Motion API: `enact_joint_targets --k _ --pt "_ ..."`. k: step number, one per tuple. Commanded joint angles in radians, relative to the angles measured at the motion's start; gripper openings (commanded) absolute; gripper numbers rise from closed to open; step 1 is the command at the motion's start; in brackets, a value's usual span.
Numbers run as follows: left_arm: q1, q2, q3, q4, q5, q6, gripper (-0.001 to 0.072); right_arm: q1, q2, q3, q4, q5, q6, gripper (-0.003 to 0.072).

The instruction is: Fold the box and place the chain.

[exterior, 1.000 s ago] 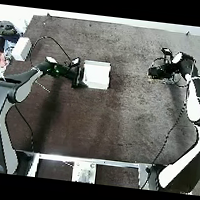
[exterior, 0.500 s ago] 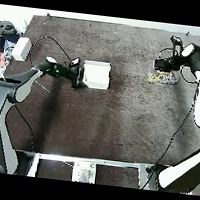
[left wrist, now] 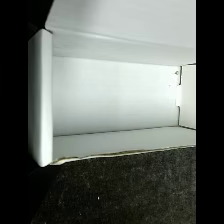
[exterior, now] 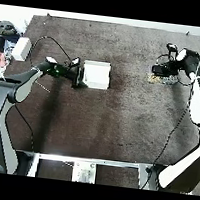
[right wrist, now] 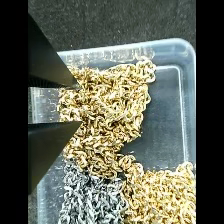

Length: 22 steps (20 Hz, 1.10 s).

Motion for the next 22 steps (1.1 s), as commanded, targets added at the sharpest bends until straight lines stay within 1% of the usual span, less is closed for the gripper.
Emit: enact_joint_targets --k 1,10,12,16,17,22 --pt "0.0 0.0 0.001 0.0 0.0 0.0 0.0404 0.001 -0.018 0.0 -0.003 -0.019 0.002 0.0221" --pt "0.0 0.0 0.001 0.0 0.0 0.0 0.0404 0.005 -0.057 0.0 -0.003 -0.031 0.002 0.0219" --pt "0.0 0.0 0.001 0.0 0.0 0.0 0.0404 0.005 -0.061 0.0 -0.002 -0.031 0.002 0.004" --pt "0.0 0.0 0.001 0.0 0.0 0.0 0.0404 0.009 -0.034 0.0 -0.003 -0.031 0.002 0.004" --pt "0.0 0.0 0.0 0.0 0.0 0.0 0.0404 0.009 -0.021 0.0 -0.003 -0.03 0.002 0.0015" --pt "0.0 0.0 0.0 0.0 0.0 0.0 0.0404 0.009 0.072 0.0 -0.003 -0.011 0.001 0.0014"
